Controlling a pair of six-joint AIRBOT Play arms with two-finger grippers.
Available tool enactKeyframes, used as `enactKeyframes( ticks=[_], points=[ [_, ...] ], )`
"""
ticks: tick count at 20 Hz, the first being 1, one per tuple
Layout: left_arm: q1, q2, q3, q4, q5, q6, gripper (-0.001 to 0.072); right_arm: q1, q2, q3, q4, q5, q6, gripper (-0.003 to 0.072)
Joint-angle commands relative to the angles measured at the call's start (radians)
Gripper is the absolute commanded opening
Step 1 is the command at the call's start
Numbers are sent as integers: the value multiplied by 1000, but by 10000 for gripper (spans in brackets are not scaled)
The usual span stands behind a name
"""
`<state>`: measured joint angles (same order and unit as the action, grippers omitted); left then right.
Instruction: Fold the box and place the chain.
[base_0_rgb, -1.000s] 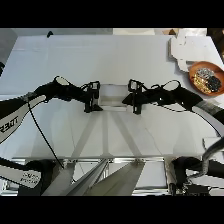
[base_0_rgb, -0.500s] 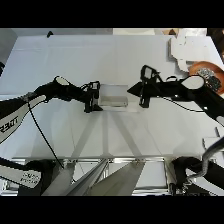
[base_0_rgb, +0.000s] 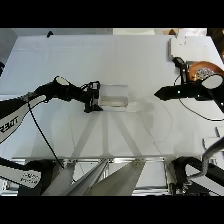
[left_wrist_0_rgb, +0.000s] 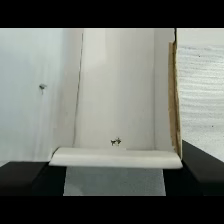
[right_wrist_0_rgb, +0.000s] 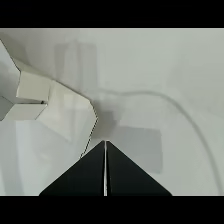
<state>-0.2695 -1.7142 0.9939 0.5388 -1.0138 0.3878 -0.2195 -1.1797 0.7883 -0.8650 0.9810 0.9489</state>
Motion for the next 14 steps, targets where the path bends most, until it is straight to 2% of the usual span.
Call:
enactKeyframes(
  ticks=[1, 6, 12, 14],
  points=[
    [0, 0, 0, 0, 0, 0, 337, -16, -112, -45, 99, 54, 101, 12],
    [0, 0, 1, 0, 0, 0, 337, 49, -202, -52, 129, 34, 98, 11],
    [0, 0, 1, 0, 0, 0, 337, 122, -220, -52, 280, -2, 97, 11],
    [0, 0, 0, 0, 0, 0, 337, 154, -220, -52, 289, -15, 97, 11]
  ],
)
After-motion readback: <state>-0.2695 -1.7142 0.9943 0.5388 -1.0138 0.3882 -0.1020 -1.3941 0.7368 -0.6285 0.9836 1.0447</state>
